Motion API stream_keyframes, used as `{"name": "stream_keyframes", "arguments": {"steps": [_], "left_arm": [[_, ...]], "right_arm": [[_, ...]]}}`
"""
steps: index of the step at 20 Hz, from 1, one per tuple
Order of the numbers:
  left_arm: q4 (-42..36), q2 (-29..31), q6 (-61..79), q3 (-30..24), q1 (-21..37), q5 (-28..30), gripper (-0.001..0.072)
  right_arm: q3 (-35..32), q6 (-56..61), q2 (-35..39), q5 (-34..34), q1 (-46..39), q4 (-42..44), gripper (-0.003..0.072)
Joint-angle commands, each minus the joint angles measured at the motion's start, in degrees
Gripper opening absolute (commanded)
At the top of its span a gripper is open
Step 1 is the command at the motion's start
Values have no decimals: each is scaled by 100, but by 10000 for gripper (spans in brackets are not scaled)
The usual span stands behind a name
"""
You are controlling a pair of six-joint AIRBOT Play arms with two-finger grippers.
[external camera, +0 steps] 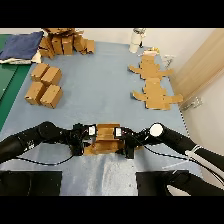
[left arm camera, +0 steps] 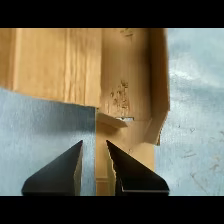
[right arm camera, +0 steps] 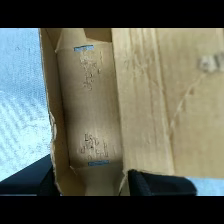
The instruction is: Fold the box.
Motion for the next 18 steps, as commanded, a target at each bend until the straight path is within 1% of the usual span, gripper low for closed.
{"name": "stream_keyframes", "arguments": {"steps": [1, 2, 3, 5, 6, 12, 18], "left_arm": [[957, 186, -848, 7, -7, -188, 289], [927, 251, -850, 7, -15, -404, 446], [826, 304, -852, 9, -37, -533, 488], [586, 330, -850, 13, -96, -511, 487], [518, 330, -848, 26, -129, -487, 461], [474, 328, -848, 92, -164, -715, 460], [269, 308, -846, 92, -164, -704, 460]], "right_arm": [[0, 0, -2, 2, 2, 0, 499], [0, 0, -4, 0, 2, 0, 499], [0, 2, -7, 2, 2, 0, 499], [0, 0, -7, 2, 2, 0, 499], [0, 2, -7, 2, 2, 0, 499], [0, 0, -7, 2, 2, 0, 499], [0, 0, -7, 2, 2, 0, 499]]}}
